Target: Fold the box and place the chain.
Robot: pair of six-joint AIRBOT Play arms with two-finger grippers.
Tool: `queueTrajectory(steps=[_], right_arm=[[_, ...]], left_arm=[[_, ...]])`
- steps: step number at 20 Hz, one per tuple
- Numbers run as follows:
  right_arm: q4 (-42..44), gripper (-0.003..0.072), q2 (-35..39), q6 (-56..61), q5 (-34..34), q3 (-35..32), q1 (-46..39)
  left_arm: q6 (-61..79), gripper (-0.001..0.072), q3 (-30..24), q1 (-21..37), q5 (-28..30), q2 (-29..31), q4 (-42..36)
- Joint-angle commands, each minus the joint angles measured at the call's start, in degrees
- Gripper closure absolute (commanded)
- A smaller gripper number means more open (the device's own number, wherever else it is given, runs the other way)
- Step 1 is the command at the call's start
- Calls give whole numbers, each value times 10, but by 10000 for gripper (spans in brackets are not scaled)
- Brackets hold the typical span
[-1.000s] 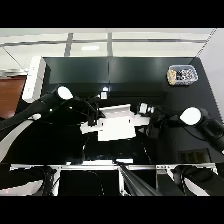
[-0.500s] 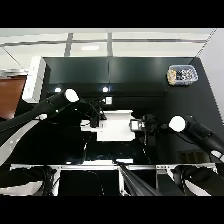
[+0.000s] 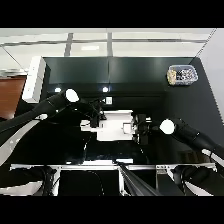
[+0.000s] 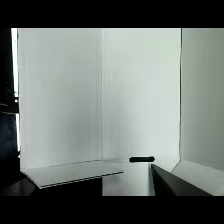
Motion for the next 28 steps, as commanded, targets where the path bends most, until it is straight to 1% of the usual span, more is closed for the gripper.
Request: queueTrajectory(steps=[1, 6, 13, 17, 21, 23, 25, 28], right_arm=[[15, -23, -2, 0, 44, 10, -11], [84, -23, 0, 0, 66, 14, -58], [150, -23, 0, 0, 75, 14, -61], [154, -23, 0, 0, 69, 14, -67], [151, -23, 0, 0, 26, 14, -86], [146, -23, 0, -1, 23, 14, -91], [141, -23, 0, -22, 23, 14, -92], [155, -23, 0, -110, 27, 18, -92]], left_arm=[[0, 685, 0, 0, -1, 0, 0], [0, 685, 0, 0, -1, 0, 0], [0, 685, 0, 0, -1, 0, 0], [0, 685, 0, 0, -1, 0, 0], [0, 685, 0, 0, -1, 0, 0], [0, 685, 0, 0, -1, 0, 0], [0, 685, 0, 0, -1, 0, 0], [0, 685, 0, 0, -1, 0, 0]])
